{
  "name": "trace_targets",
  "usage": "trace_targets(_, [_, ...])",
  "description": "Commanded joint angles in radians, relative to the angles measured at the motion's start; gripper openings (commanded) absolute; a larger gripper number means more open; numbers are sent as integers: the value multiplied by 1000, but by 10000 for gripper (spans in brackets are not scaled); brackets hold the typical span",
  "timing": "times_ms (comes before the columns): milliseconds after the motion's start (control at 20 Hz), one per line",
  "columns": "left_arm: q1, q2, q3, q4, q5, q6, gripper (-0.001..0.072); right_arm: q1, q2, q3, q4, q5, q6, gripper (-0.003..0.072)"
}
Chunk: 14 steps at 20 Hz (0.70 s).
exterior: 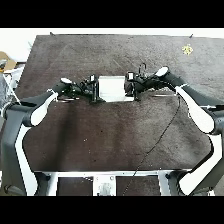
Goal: Fold the box and place the chain.
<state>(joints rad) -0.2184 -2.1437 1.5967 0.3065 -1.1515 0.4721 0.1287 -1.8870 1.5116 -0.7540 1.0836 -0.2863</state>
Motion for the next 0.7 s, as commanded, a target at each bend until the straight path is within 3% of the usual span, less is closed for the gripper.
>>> trace_targets(0, [0, 0, 0, 0, 0, 0, 61, 11, -8, -1, 82, 16, -2, 199])
trace_targets(250, [0, 0, 0, 0, 0, 0, 61, 59, -47, -1, 101, -22, -6, 210])
trace_targets(300, [0, 0, 0, 0, 0, 0, 61, 59, -53, -1, 100, -32, -5, 256])
trace_targets(350, [0, 0, 0, 0, 0, 0, 61, 58, -55, -1, 90, -34, -5, 434])
trace_targets(400, [0, 0, 0, 0, 0, 0, 61, 56, -55, -1, 85, -35, -6, 552])
trace_targets(450, [0, 0, 0, 0, 0, 0, 61, 56, -55, -1, 85, -38, -6, 588])
trace_targets(500, [0, 0, 0, 0, 0, 0, 61, 56, -55, -1, 84, -38, -12, 688])
trace_targets(600, [0, 0, 0, 0, 0, 0, 61, 57, -55, -1, 78, -42, -25, 686])
trace_targets(650, [0, 0, 0, 0, 0, 0, 61, 57, -54, -1, 79, -41, -20, 626])
